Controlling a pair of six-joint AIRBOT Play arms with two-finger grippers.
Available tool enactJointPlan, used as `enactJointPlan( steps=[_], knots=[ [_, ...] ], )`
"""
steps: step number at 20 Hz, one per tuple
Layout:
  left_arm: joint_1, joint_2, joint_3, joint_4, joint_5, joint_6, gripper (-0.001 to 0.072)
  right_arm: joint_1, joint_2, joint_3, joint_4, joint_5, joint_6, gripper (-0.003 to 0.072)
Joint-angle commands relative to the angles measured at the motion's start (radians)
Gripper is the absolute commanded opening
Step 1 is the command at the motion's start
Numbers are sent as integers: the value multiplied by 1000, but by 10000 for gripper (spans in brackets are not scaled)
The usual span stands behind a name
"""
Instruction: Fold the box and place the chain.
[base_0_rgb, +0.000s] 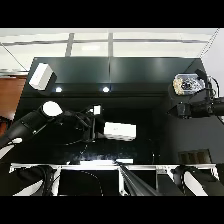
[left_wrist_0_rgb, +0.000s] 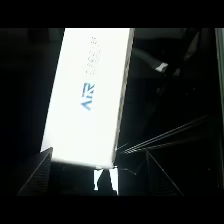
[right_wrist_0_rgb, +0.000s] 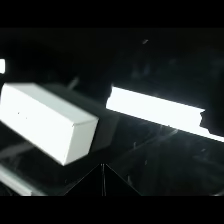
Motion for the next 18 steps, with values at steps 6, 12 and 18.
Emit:
enactJointPlan(
  steps=[6, 12, 18],
  knots=[
    [-175, -228, 216, 12, 74, -108, 718, -14, 6, -17, 21, -41, 4, 8],
    [-183, -283, 246, 39, 68, -159, 717, -14, 6, -17, 19, -38, 3, 8],
    [-188, -284, 246, 56, 71, -159, 718, -14, 6, -17, 19, -38, 3, 8]
  ],
)
